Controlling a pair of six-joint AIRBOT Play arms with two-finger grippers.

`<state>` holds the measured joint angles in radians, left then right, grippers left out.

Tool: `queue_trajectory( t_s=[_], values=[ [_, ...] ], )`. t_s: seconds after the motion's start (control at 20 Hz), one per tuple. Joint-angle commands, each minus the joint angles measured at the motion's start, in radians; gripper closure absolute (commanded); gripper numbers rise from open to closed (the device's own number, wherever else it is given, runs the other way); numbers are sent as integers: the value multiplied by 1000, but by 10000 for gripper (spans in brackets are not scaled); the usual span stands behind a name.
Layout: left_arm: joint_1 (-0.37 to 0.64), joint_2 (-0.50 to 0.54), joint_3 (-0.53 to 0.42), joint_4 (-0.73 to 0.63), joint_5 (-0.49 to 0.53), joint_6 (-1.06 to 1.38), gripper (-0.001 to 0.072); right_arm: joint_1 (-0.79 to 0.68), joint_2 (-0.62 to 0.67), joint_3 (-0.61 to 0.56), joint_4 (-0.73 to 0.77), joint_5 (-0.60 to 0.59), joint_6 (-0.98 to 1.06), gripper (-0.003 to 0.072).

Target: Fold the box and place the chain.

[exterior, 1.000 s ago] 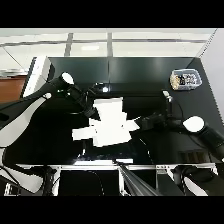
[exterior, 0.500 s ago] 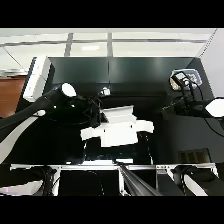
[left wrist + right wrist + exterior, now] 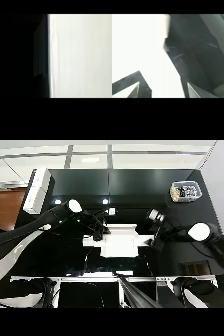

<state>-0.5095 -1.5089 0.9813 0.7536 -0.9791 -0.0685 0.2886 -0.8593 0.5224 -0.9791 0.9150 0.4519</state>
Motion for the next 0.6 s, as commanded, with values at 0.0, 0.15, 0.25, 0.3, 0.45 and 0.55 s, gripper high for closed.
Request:
queue_trajectory(
  t_s=[0.0,0.15,0.25,0.3,0.45,0.55],
  values=[
    [1,-2,1,1,2,5,686,111,-2,-79,35,-5,-258,-3],
    [1,-2,1,1,2,5,686,169,-15,-119,37,-16,-291,-2],
    [1,-2,1,1,2,5,686,210,-27,-127,37,-50,-304,-3],
    [1,-2,1,0,2,5,686,230,-35,-127,37,-82,-304,-3],
    [0,-2,1,1,2,5,686,283,-50,-127,39,-203,-304,-3],
    [0,-2,1,1,-1,5,686,296,-63,-127,44,-242,-304,-3]
  ],
)
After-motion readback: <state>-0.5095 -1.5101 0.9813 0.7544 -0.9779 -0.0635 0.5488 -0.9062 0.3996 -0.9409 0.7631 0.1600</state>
